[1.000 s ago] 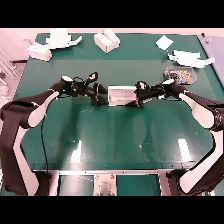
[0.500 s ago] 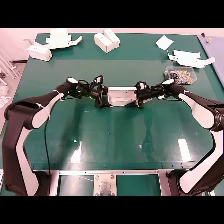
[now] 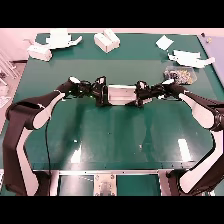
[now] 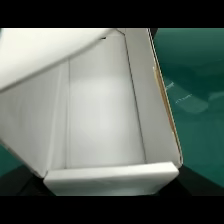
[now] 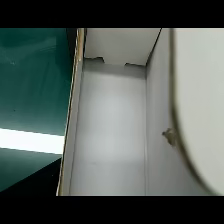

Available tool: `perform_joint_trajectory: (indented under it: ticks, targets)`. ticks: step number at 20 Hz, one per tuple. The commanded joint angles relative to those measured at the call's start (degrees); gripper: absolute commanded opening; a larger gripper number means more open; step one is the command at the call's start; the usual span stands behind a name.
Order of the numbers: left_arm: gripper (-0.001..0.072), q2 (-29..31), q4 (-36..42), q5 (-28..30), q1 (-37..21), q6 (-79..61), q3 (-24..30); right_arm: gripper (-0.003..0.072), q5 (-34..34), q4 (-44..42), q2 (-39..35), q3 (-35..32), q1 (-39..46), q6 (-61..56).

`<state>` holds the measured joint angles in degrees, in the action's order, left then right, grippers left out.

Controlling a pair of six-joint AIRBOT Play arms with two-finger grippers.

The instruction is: Fold the box and place the chain.

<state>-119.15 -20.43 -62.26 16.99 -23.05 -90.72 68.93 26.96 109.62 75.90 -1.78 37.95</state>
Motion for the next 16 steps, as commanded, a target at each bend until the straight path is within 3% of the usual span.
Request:
perform_joint_trajectory:
  ticks: [1,2,16]
  targets:
    - [0.0678,0.0,-0.2,0.9,0.0,0.0,-0.1,0.0580,0.2,0.1,0.0,0.0,0.0,0.0]
    - [0.0552,0.0,-0.2,0.9,0.0,-0.6,-0.1,0.0580,0.2,0.1,0.0,0.0,0.0,0.0]
    - [0.0545,0.0,-0.2,3.3,0.0,-1.4,0.0,0.0581,0.2,0.1,0.0,0.0,0.0,0.0]
